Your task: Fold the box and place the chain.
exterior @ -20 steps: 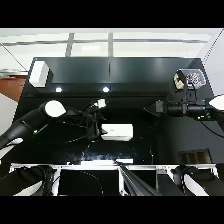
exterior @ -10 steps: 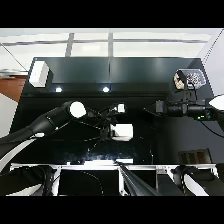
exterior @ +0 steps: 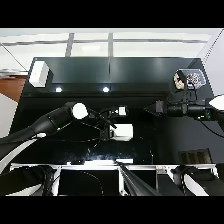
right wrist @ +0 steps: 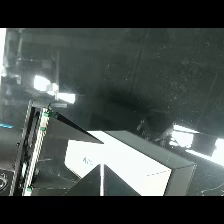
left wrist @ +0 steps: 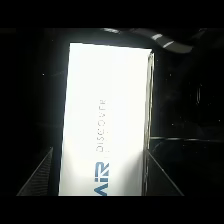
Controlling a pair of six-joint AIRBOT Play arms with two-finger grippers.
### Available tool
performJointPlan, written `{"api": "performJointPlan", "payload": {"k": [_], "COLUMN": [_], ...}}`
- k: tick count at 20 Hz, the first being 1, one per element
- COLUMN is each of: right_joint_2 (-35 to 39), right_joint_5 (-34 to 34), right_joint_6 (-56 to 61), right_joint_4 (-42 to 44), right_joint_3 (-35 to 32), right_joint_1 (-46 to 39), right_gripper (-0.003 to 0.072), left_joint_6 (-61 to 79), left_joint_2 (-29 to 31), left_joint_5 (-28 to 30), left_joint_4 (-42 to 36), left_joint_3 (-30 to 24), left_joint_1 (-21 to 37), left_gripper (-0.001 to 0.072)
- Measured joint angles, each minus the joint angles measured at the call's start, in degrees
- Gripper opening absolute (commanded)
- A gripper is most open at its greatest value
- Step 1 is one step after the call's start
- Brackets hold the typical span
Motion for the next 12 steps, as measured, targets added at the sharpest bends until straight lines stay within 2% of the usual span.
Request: {"api": "performJointPlan", "payload": {"k": [12], "right_joint_2": [0.00], "right_joint_5": [-0.04], "right_joint_6": [0.02], "right_joint_4": [-0.07], "right_joint_3": [0.00], "right_joint_1": [0.00], "right_gripper": [0.0038], "left_joint_6": [-1.49], "left_joint_2": [-0.17], "left_joint_5": [-0.20], "left_joint_4": [0.83], "left_joint_3": [0.00], "left_joint_1": [-1.01], "left_gripper": [0.0711]}}
